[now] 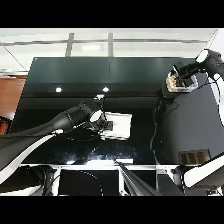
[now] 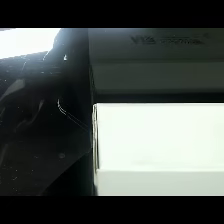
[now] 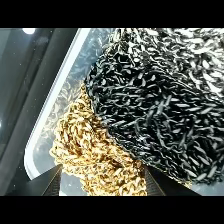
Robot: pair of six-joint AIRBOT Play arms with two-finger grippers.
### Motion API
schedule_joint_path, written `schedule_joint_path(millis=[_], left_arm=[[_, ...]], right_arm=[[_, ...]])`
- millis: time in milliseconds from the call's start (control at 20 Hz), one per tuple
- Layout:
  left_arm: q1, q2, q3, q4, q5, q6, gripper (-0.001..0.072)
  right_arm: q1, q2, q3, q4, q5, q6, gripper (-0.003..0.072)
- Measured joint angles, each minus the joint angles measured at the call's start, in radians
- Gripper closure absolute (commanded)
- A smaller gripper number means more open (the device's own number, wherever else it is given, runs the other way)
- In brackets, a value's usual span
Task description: Fold the box and place the chain.
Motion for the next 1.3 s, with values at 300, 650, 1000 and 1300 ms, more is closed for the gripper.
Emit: schedule_joint_path(millis=[300,650,1000,1300], left_arm=[[0.000,0.000,0.000,0.000,0.000,0.000,0.0679],[0.000,0.000,0.000,0.000,0.000,0.000,0.0679],[0.000,0.000,0.000,0.000,0.000,0.000,0.0679],[0.000,0.000,0.000,0.000,0.000,0.000,0.0679]], right_arm=[[0.008,-0.021,0.005,0.003,-0.004,-0.035,0.0669],[-0.006,0.069,0.028,-0.012,0.068,-0.234,0.0671],[-0.021,0.299,0.034,0.016,0.080,-0.454,0.0674],[0.019,0.565,0.034,0.065,0.135,-0.694,0.0675]])
